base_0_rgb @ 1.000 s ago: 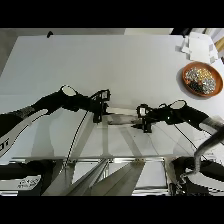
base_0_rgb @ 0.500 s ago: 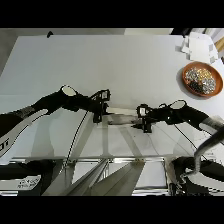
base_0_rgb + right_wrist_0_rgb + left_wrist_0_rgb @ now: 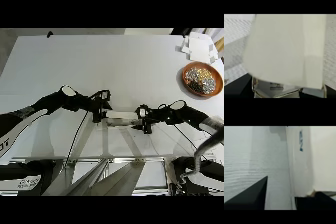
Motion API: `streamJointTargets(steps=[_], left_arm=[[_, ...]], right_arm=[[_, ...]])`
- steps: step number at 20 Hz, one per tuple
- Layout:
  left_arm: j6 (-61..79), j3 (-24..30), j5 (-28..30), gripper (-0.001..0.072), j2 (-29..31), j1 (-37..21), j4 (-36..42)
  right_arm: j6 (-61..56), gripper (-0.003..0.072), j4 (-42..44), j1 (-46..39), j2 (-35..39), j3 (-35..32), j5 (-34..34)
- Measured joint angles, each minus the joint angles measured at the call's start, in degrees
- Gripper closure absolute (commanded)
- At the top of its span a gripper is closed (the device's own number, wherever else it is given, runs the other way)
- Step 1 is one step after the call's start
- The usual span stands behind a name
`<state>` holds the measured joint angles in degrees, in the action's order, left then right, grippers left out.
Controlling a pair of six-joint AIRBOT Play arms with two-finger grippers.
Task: Fold the box and place the chain.
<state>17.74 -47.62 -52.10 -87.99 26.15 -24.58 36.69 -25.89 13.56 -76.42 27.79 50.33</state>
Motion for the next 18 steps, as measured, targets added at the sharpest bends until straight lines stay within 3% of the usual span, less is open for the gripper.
streamJointTargets(steps=[4, 6, 7, 14, 16, 17, 18], left_arm=[[-0.02, 0.0, -0.07, 0.0289, 1.62, 0.0, -0.57], [-0.59, 0.0, 0.48, 0.0195, 2.75, -0.04, -1.9], [-1.73, 0.0, 1.22, 0.0186, 3.37, -0.15, -3.02], [-16.79, -0.07, 1.03, 0.0189, 8.37, -2.97, -16.55], [-20.15, -0.09, -0.11, 0.0268, 11.3, -4.02, -18.53], [-21.49, -0.11, -0.59, 0.0377, 13.0, -4.46, -19.23], [-22.67, -0.11, -1.51, 0.0554, 15.02, -4.85, -19.98]], right_arm=[[-0.04, 0.0182, 0.15, 0.0, 0.0, 0.0, -0.15], [-0.13, 0.0182, 0.15, 0.02, 0.0, 0.0, -0.2], [-0.15, 0.0182, 0.15, 0.0, 0.0, 0.0, -0.24], [-0.22, 0.0182, 0.2, 0.02, 0.0, 0.0, -0.31], [-0.2, 0.0182, 0.2, 0.02, 0.0, 0.0, -0.31], [-0.17, 0.0182, 0.2, 0.02, 0.0, 0.0, -0.31], [-0.17, 0.0182, 0.2, 0.02, 0.0, 0.0, -0.31]])
